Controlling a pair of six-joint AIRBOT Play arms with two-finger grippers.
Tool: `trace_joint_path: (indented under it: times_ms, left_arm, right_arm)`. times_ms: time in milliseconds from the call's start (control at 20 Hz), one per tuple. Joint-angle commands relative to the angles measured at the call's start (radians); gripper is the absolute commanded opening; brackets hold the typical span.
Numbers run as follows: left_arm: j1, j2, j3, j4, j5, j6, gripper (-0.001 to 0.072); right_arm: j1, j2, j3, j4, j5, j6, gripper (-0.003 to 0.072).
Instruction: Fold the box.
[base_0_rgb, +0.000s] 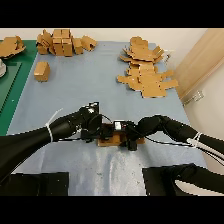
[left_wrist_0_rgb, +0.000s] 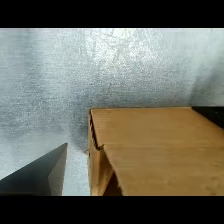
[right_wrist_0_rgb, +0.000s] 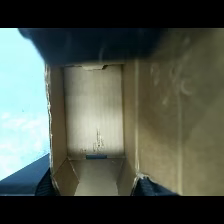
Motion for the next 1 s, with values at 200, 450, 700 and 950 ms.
trace_joint_path:
  times_ms: [200,450,700,950]
  left_arm:
    - [-0.014,-0.033,0.038,0.048,-0.046,0.007,0.0525]
    - [-0.029,-0.035,0.038,0.040,-0.016,0.006,0.0524]
    - [-0.029,-0.040,0.038,0.037,-0.016,0.006,0.0521]
    - [-0.029,-0.055,0.038,0.013,-0.015,0.016,0.0284]
  right_arm:
    - [0.000,-0.001,-0.001,0.000,0.001,0.000,0.0504]
    - [0.000,-0.001,-0.001,0.000,0.001,0.000,0.0503]
    - [0.000,-0.001,-0.001,0.000,0.001,0.000,0.0504]
    - [0.000,-0.001,-0.001,0.000,0.001,0.000,0.0504]
